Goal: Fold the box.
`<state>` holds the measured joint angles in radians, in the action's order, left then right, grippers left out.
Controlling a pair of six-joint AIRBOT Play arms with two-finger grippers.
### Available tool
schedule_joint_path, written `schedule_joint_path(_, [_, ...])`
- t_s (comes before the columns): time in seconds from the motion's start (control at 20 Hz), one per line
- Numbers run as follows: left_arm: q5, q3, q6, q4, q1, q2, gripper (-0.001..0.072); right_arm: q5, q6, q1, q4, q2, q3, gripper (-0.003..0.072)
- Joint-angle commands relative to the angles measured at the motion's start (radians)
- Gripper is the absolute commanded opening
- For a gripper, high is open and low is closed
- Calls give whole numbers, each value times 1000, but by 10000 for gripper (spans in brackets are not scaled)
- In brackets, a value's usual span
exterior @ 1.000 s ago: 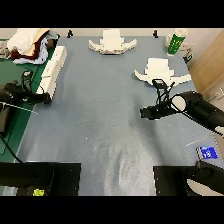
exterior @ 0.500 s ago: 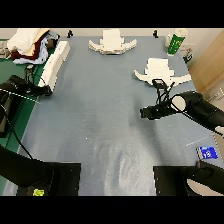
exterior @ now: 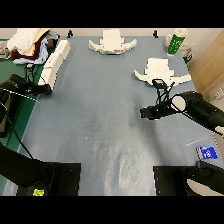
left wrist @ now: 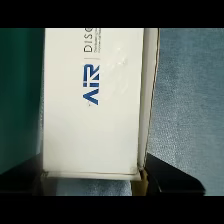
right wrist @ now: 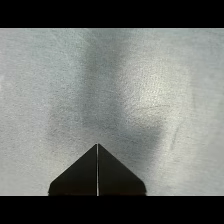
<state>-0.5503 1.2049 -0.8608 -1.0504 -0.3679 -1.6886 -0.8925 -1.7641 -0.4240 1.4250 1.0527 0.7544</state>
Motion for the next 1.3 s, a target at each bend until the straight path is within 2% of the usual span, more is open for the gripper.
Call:
schedule_joint_path(0.0, [-2, 1, 0, -1, 1, -1, 552, 0, 0, 0, 0, 0, 0, 3])
schedule_joint_path(0.05, [0, 1, 0, -1, 0, -1, 686, 0, 0, 0, 0, 0, 0, 3])
schedule_joint_path(0.2, [-13, 2, 0, -5, -2, 2, 702, 0, 0, 0, 0, 0, 0, 3])
schedule_joint_path(0.3, [-87, 8, -1, -33, -10, 10, 702, 0, 0, 0, 0, 0, 0, 3])
schedule_joint_path(0.45, [-285, 36, -19, -121, -39, 47, 703, 0, 0, 0, 0, 0, 0, 3])
schedule_joint_path(0.7, [-671, 168, -123, -238, -50, 167, 702, 0, 0, 0, 0, 0, 0, 2])
schedule_joint_path(0.8, [-782, 218, -178, -214, -49, 218, 700, 0, 0, 0, 0, 1, 1, 3])
schedule_joint_path(0.85, [-822, 238, -220, -169, -49, 241, 603, 0, 0, 0, 0, 1, 0, 3])
schedule_joint_path(0.9, [-865, 256, -232, -98, -49, 267, 227, 0, 0, 0, 0, 0, 0, 3])
schedule_joint_path(0.95, [-891, 267, -222, -18, -44, 290, 13, 0, 0, 0, 0, 0, 0, 2])
schedule_joint_path(1.05, [-891, 268, -222, 109, -15, 341, 12, 0, 0, 0, 0, 1, 0, 3])
schedule_joint_path(1.15, [-870, 248, -225, 116, 62, 399, 9, 0, 0, 0, 0, 0, 0, 3])
schedule_joint_path(1.25, [-774, 157, -229, 106, 171, 483, 9, 0, 0, 0, 0, 1, 0, 2])
